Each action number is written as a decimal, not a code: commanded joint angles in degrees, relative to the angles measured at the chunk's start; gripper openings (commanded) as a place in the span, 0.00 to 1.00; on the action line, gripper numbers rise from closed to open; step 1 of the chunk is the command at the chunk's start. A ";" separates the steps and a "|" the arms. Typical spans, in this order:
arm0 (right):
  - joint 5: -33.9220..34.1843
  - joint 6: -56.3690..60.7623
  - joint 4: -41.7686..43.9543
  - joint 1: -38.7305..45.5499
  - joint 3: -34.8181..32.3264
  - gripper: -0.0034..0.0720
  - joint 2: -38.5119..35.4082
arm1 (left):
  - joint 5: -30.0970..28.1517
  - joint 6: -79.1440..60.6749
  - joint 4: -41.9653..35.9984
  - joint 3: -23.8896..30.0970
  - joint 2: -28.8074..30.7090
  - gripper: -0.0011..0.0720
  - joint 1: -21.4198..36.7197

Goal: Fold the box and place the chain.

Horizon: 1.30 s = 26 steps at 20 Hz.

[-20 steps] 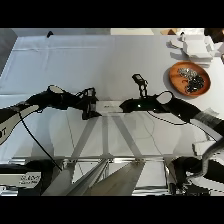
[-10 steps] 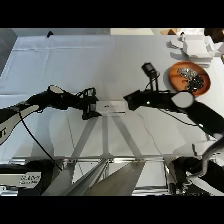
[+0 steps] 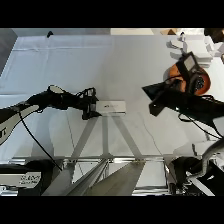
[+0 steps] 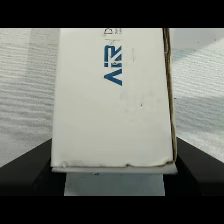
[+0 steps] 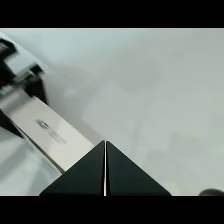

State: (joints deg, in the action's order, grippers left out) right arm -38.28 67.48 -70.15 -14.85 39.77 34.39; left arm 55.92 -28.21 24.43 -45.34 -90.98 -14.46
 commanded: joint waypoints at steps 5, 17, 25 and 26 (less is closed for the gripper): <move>-23.82 22.86 -33.44 0.00 0.02 0.06 -3.26 | 0.07 -0.02 0.02 -0.02 0.00 0.39 -0.04; -21.68 28.50 -33.29 -0.02 0.02 0.06 -2.99 | 0.50 8.17 0.26 -0.02 5.97 0.02 0.02; -18.01 28.52 -33.09 -0.02 0.02 0.06 -2.99 | 0.66 50.77 37.00 -0.04 30.03 0.02 0.02; -17.27 28.52 -32.92 -0.02 0.02 0.06 -2.99 | 1.27 58.69 44.70 -0.04 33.22 0.02 0.02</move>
